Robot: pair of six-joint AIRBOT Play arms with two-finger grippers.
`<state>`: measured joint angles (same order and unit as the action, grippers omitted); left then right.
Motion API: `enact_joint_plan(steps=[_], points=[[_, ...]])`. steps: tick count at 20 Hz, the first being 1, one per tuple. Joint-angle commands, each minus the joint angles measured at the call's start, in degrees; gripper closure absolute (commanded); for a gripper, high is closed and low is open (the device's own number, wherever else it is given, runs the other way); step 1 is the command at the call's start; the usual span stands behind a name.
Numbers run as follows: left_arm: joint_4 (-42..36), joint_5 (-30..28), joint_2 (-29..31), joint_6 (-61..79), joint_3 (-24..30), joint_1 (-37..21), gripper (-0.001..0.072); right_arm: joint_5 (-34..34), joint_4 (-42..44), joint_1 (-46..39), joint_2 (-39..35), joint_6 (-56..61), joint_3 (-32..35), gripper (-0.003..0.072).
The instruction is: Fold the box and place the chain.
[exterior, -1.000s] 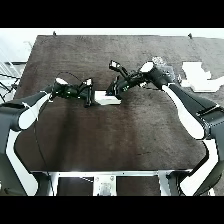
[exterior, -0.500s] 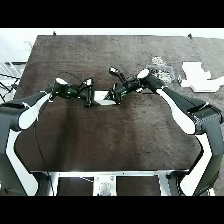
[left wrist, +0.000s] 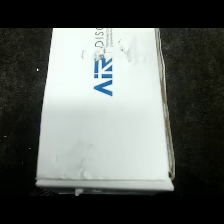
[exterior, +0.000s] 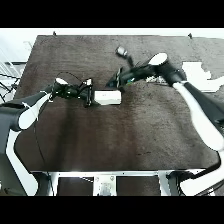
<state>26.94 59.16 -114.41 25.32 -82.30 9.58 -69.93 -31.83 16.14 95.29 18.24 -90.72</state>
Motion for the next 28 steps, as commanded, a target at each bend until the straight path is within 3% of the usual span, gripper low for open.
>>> enact_joint_plan(steps=[1,8,12,13,15,20,24,28], points=[[-0.31,-0.02,0.00,0.17,-0.02,0.00,0.0292,1.84,0.22,-2.32,-12.92,3.93,6.54,0.0684],[-0.46,0.02,0.00,0.17,-0.02,0.02,0.0292,24.15,-4.20,-11.96,-49.33,6.91,44.85,0.0682],[-0.46,0.07,0.00,0.11,0.00,0.02,0.0293,27.76,-3.72,-16.20,-59.21,6.86,60.13,0.0681],[-0.85,-0.11,0.00,0.00,-0.02,0.00,0.0298,28.24,-3.72,-16.85,-60.06,6.86,62.01,0.0681],[-1.60,0.26,1.18,-1.90,-0.09,-0.28,0.0683,28.39,-3.72,-17.68,-60.24,6.88,63.28,0.0682],[-1.90,-5.86,10.40,-9.35,-0.07,-4.74,0.0690,29.27,-3.45,-17.70,-60.24,6.91,63.25,0.0681],[-1.90,-19.74,17.22,-22.03,-0.07,-15.56,0.0690,30.58,-3.08,-17.68,-60.24,8.83,63.25,0.0681],[-2.08,-27.96,17.53,-32.85,0.24,-28.17,0.0690,32.96,-3.08,-17.68,-60.24,10.14,63.28,0.0682]])
